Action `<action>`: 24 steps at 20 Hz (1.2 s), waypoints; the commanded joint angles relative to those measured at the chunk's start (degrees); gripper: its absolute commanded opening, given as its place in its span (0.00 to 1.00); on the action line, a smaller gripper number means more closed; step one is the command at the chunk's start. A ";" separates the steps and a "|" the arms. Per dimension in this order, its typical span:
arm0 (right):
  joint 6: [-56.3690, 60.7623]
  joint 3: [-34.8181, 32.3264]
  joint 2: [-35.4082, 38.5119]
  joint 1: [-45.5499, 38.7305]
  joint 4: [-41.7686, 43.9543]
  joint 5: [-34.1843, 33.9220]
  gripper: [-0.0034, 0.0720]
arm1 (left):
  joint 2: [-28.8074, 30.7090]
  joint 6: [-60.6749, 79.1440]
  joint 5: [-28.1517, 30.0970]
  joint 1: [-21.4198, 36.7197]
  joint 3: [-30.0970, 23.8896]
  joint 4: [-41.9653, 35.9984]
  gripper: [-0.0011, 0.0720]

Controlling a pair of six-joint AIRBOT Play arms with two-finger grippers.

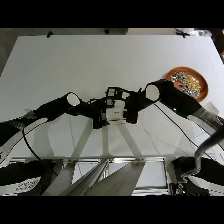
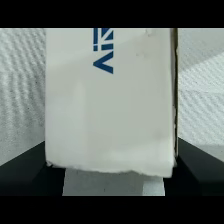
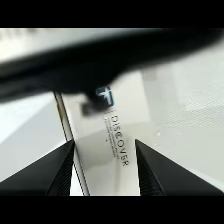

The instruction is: Fold the box and place the chain.

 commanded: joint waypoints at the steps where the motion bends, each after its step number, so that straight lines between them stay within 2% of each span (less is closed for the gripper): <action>1: -0.07 -0.04 2.08 0.07 0.52 -0.42 0.62 | 0.02 -0.26 -0.04 -0.04 -0.02 -0.13 0.55; 6: -0.02 -0.04 4.15 0.04 0.59 -0.46 0.61 | 0.02 -0.26 -0.02 -0.04 -0.02 -0.11 0.55; 8: 0.09 -0.04 5.92 0.00 0.74 -0.46 0.56 | 0.02 -0.26 -0.04 -0.04 -0.02 -0.11 0.55; 10: 1.31 -0.04 7.69 0.00 0.90 -0.42 0.27 | 0.02 -0.26 -0.04 -0.04 -0.02 -0.11 0.55; 12: 1.27 -0.04 9.66 0.00 1.84 -0.28 0.05 | 0.02 -0.26 -0.04 -0.04 -0.02 -0.11 0.55; 17: 7.37 -0.74 13.03 0.00 1.86 -0.35 0.06 | 0.02 -0.26 -0.04 -0.04 -0.02 -0.11 0.55; 19: 11.74 -3.50 14.47 0.00 1.92 -2.78 0.06 | 0.02 -0.26 -0.04 -0.04 -0.02 -0.11 0.55; 21: 19.89 -8.46 16.50 -0.11 1.44 -8.33 0.06 | 0.02 -0.26 -0.02 -0.04 -0.02 -0.11 0.55; 24: 34.60 -17.73 20.41 -2.16 4.20 -22.56 0.06 | 0.02 -0.26 -0.02 -0.04 -0.02 -0.11 0.55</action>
